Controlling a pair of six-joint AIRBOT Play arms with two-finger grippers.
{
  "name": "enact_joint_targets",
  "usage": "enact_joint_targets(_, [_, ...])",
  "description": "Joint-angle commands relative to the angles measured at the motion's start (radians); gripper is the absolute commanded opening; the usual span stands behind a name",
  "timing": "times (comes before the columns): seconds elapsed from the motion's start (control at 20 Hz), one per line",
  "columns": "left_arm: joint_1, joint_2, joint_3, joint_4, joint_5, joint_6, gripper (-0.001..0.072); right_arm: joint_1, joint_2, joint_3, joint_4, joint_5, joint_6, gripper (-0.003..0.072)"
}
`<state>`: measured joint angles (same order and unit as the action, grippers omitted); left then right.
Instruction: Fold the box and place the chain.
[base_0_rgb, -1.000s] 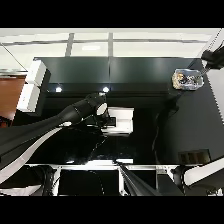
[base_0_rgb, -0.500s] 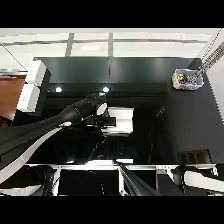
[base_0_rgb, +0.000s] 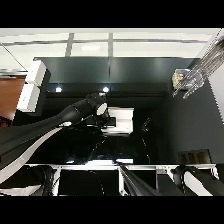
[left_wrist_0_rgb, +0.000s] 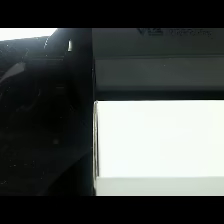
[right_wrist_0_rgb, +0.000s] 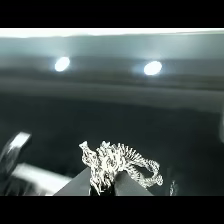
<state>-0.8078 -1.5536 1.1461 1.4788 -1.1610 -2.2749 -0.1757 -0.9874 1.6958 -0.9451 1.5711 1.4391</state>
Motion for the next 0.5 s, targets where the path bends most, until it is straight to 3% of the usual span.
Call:
enact_joint_targets(0.0, [0.000, 0.000, 0.000, 0.003, 0.002, 0.000, 0.0027, 0.107, 0.077, -0.118, 0.056, 0.130, -0.018, 0.0003])
enact_joint_targets(0.15, [0.003, 0.000, 0.000, 0.002, 0.001, 0.000, 0.0026, 0.206, 0.085, -0.234, 0.185, 0.142, -0.023, 0.0005])
enact_joint_targets(0.45, [0.003, 0.000, 0.000, 0.001, 0.000, 0.000, 0.0027, 0.395, 0.085, -0.454, 0.306, -0.155, -0.045, 0.0004])
